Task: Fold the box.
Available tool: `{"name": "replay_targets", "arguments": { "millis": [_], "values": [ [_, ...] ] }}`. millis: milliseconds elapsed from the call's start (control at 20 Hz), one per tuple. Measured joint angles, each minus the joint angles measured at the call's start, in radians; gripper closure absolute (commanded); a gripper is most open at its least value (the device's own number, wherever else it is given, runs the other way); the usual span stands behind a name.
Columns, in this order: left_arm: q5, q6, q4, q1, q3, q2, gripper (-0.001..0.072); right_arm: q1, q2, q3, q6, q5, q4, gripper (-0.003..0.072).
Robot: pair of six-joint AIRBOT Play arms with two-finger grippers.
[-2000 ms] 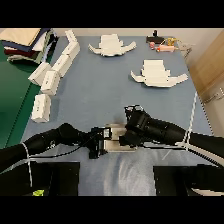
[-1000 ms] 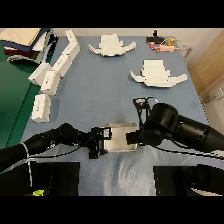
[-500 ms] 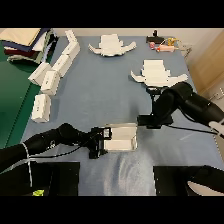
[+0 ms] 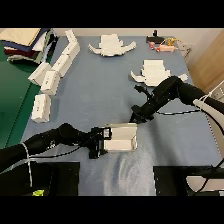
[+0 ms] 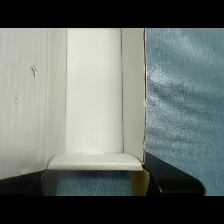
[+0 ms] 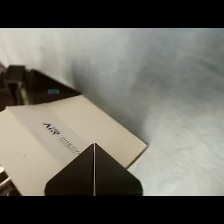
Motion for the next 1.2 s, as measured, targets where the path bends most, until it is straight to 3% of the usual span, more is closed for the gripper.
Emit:
{"name": "replay_targets", "arguments": {
  "millis": [250, 400, 1050, 1100, 1200],
  "values": [
    [0.000, 0.000, 0.000, 0.000, 0.000, 0.000, 0.0191, 0.078, 0.007, 0.012, -0.127, -0.046, 0.028, 0.0682],
    [0.000, 0.000, 0.000, 0.000, 0.000, 0.000, 0.0191, 0.171, 0.072, -0.023, -0.199, 0.012, -0.009, 0.0682],
    [0.000, 0.000, 0.000, 0.000, 0.000, 0.000, 0.0191, 0.594, 0.483, -0.431, -0.443, 0.772, -0.091, 0.0672],
    [0.000, 0.000, 0.000, 0.000, 0.000, 0.000, 0.0191, 0.612, 0.493, -0.442, -0.448, 0.805, -0.111, 0.0650],
    [0.000, 0.000, 0.000, 0.000, 0.000, 0.000, 0.0191, 0.637, 0.506, -0.457, -0.456, 0.845, -0.158, 0.0251]
  ]
}}
